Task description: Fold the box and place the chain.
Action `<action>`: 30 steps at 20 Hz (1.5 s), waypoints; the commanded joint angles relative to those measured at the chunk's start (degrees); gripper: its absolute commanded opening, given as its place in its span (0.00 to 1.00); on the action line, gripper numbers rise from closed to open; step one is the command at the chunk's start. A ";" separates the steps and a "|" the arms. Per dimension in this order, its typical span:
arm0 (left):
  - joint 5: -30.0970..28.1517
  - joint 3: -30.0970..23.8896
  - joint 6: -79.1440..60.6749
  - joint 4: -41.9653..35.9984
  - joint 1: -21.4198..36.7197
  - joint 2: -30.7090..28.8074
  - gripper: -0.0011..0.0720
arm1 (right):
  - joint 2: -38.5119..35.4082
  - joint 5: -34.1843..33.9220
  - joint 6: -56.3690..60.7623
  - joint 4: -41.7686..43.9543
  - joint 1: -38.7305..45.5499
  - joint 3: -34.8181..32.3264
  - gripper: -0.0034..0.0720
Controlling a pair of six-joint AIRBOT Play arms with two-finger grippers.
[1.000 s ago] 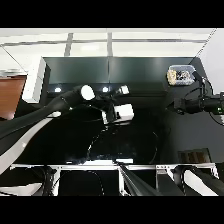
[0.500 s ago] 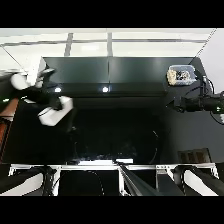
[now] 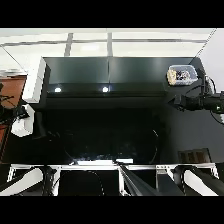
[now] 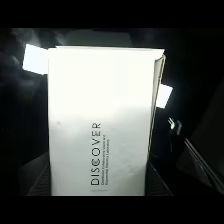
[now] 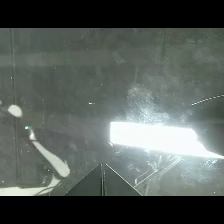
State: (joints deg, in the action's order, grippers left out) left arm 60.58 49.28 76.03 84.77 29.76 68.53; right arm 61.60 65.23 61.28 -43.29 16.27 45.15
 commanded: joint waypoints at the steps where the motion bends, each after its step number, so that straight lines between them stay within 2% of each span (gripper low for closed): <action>1: -5.35 -0.11 -5.92 -0.98 0.90 -0.13 0.41 | 0.04 -0.15 0.92 0.17 -0.02 0.00 0.06; 5: -5.86 -0.11 -16.31 -9.05 0.33 -0.07 0.41 | 0.04 -0.63 1.14 0.17 -0.02 0.00 0.06; 10: -11.72 -0.02 -16.65 -9.09 0.15 1.03 0.42 | 0.04 -1.03 1.51 0.15 -0.02 0.00 0.06; 13: -13.16 1.33 -16.15 -9.27 0.09 2.86 0.42 | 0.04 -1.03 1.51 0.17 -0.02 0.02 0.06; 14: -13.42 1.84 -16.13 -9.22 0.07 3.08 0.64 | 0.04 -1.05 1.51 0.20 -0.11 0.02 0.06; 15: -13.16 2.73 -16.28 -8.55 -0.22 2.89 1.00 | 0.04 -1.33 1.46 0.20 -0.52 0.02 0.06; 17: -11.82 7.65 -15.89 -5.92 -1.18 1.73 0.99 | 0.04 -4.20 0.02 1.01 -3.21 0.37 0.06; 20: -10.75 18.10 -12.26 -10.47 -4.09 -1.09 0.99 | 0.11 -18.75 -4.72 4.81 -12.98 4.13 0.06; 21: -9.03 21.38 -9.07 -14.62 -5.44 -2.03 0.87 | 0.11 -24.13 -4.72 2.75 -16.39 5.49 0.06; 22: -6.43 23.47 -6.73 -18.67 -6.73 -2.95 0.48 | 0.11 -28.94 -4.70 -0.61 -19.41 6.45 0.06; 23: -3.17 24.41 -7.17 -22.86 -8.35 -4.17 0.04 | 0.11 -32.28 -4.68 -3.63 -20.98 6.71 0.06; 24: -1.22 24.11 -7.48 -25.35 -10.19 -5.44 0.05 | 0.11 -33.75 -4.26 -4.92 -21.38 6.71 0.06; 26: 0.20 20.68 -12.61 -28.02 -15.61 -9.14 0.05 | 0.11 -31.76 -0.66 -5.35 -19.82 6.64 0.06; 28: -3.13 13.05 -15.65 -27.93 -21.97 -14.49 0.05 | 0.11 -30.84 -0.20 -6.14 -18.38 4.81 0.06; 30: -8.52 4.44 -15.80 -25.90 -25.33 -18.67 0.05 | 0.13 -34.34 -0.17 -12.04 -17.75 0.87 0.06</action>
